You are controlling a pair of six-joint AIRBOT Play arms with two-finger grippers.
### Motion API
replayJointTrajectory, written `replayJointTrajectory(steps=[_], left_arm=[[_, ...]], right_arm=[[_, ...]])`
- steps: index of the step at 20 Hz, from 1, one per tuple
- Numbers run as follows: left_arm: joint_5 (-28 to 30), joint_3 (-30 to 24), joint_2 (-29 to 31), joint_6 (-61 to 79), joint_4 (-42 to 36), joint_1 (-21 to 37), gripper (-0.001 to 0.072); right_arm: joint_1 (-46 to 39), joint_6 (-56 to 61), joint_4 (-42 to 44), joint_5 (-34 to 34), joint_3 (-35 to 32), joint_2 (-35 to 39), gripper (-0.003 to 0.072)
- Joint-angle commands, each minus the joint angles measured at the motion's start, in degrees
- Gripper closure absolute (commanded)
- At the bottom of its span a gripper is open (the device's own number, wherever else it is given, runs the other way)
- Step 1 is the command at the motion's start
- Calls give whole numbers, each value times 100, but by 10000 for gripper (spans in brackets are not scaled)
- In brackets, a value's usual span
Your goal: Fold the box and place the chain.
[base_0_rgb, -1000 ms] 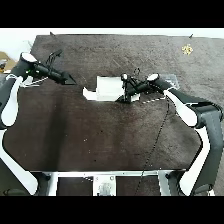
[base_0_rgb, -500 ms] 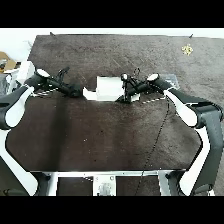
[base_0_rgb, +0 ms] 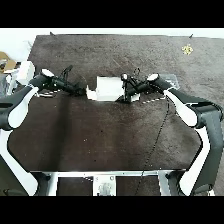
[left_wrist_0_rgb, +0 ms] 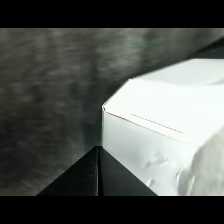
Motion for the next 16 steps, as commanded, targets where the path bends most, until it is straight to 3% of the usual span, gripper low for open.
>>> replayJointTrajectory(steps=[1, 3, 4, 10, 16], left_arm=[[-302, 205, 9, 111, -105, -4, 694], [-363, 208, 9, 136, -157, -44, 266], [-365, 210, 9, 138, -199, -70, 307], [-498, 210, 9, 286, -793, -81, 302], [-487, 387, 15, 22, -407, -332, 303]], right_arm=[[4, 0, 0, 2, -2, 0, 290], [4, 0, 0, 0, -2, 0, 290], [4, 0, 0, 2, -2, 0, 290], [4, 0, 0, 2, -2, 0, 290], [4, 0, 0, 2, -2, 0, 290]])
